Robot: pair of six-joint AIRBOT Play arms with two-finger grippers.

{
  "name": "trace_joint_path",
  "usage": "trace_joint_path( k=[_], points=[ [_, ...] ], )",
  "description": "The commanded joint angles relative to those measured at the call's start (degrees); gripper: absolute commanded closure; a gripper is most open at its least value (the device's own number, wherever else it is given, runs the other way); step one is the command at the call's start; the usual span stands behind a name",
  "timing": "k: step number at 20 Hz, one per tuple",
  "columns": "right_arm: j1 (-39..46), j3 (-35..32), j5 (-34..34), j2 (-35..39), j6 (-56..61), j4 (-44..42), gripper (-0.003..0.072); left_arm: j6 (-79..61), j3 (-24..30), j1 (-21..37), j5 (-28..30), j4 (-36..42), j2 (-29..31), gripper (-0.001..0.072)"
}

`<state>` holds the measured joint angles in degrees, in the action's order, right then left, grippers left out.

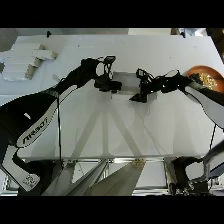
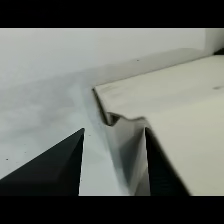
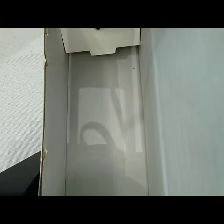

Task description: Fold the box and place the chain.

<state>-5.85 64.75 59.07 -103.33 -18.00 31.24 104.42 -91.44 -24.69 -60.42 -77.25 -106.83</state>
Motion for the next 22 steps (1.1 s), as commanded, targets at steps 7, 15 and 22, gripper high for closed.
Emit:
trace_joint_path(
  k=[7,15,22],
  points=[
    [-0.02,0.02,0.04,0.04,0.0,-0.02,0.0194,6.71,-10.08,-1.49,-11.58,-5.55,-4.5,0.0336],
    [-0.02,0.02,0.04,0.04,0.0,-0.02,0.0194,11.5,-10.25,-3.26,-13.9,-6.1,-6.21,0.0395],
    [-0.02,0.02,0.07,0.04,0.0,-0.02,0.0194,13.11,-10.25,-3.28,-14.47,-6.19,-6.93,0.0445]
  ],
)
